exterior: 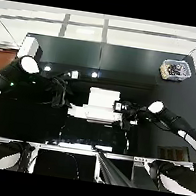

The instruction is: Fold the box and place the chain.

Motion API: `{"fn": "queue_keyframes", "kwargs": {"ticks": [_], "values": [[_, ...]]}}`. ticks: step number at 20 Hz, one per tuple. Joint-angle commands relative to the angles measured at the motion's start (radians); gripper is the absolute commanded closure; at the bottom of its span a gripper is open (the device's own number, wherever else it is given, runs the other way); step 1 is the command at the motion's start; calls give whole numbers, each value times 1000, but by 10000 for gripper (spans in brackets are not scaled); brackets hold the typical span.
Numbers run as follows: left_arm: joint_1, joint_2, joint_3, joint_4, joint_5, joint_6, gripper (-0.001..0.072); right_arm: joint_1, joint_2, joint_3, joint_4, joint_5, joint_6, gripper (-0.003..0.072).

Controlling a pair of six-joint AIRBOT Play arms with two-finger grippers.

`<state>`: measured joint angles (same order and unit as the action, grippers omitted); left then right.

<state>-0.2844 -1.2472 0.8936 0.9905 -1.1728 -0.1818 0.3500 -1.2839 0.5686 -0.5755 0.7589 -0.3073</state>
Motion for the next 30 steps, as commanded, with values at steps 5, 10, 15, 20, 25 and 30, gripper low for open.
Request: {"fn": "queue_keyframes", "kwargs": {"ticks": [5, 10, 15, 20, 25, 30], "values": [[-114, -100, -13, -16, 109, 198, 57, 1, -1, 0, 1, 0, 0, 486], [-170, -100, -50, -26, 122, 76, 99, 1, -1, 0, 1, 0, 0, 486], [-176, -100, -96, -146, 206, 72, 105, 1, -1, 0, 1, -1, 0, 486], [-176, -100, -96, -182, 151, 111, 492, 1, -1, 0, 1, -1, 0, 486], [-190, -100, -96, -231, 210, 115, 492, 1, -1, 0, 1, -1, 0, 486], [-243, -138, -96, -312, 286, 127, 492, 1, -1, 0, 1, -1, 0, 486]]}}
